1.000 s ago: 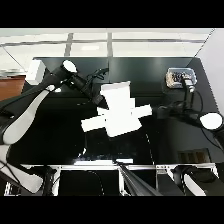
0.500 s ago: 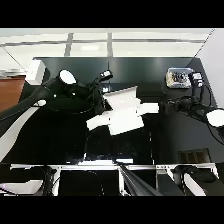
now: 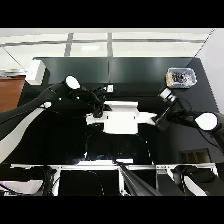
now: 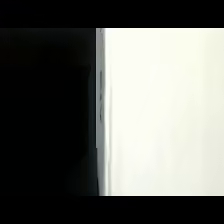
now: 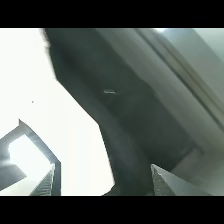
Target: Fold the box and place the chain.
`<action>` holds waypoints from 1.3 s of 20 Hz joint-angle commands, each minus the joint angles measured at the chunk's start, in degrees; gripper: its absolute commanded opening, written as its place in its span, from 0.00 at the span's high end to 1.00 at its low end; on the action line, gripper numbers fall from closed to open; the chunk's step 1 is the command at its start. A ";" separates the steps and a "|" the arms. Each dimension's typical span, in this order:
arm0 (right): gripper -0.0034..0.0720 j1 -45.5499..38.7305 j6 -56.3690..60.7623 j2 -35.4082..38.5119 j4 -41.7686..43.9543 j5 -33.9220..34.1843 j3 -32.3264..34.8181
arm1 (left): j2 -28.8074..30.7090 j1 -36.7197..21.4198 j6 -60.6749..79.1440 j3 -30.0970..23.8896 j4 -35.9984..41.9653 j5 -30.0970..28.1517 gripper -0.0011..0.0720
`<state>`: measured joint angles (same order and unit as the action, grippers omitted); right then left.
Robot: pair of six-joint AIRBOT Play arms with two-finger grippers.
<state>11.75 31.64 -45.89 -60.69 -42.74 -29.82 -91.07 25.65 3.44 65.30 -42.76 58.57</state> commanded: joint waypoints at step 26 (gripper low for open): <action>0.03 19.63 -33.29 -15.23 17.62 6.32 3.17 | -3.08 1.11 -10.56 -0.20 -4.28 4.07 0.95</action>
<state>29.32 -1.52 -59.57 -44.53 -40.60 -26.70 -94.11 26.74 -7.09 65.08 -47.22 62.59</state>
